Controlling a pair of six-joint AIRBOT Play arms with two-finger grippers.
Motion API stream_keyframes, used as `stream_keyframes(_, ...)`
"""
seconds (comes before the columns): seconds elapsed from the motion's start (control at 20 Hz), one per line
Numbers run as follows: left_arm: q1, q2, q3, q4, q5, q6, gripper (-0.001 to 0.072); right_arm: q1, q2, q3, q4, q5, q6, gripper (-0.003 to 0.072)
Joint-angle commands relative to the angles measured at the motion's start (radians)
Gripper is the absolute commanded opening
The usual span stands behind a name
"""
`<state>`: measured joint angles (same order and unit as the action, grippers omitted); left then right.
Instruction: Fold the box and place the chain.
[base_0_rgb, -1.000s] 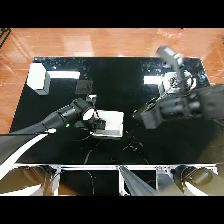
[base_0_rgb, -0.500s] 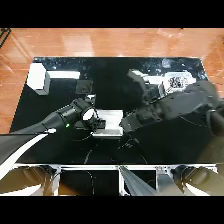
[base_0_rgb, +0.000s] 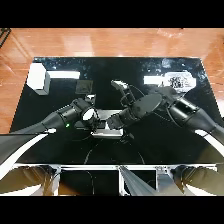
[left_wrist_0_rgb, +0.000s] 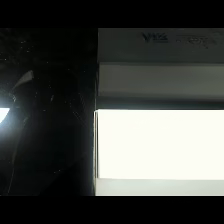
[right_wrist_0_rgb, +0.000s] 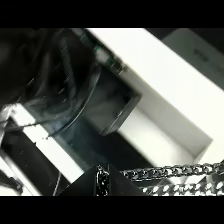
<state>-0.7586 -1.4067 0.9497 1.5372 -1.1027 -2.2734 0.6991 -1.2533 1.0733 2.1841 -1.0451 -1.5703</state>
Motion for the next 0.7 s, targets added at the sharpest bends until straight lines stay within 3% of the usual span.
stream_keyframes(0.0,0.000,-0.001,0.001,-0.001,-0.001,0.000,0.0022,0.003,-0.049,0.000,-0.011,0.061,0.000,0.0027)
stream_keyframes(0.65,0.000,-0.001,0.001,0.001,0.003,0.000,0.0022,-0.031,-0.066,0.000,-0.071,0.021,0.023,0.0039)
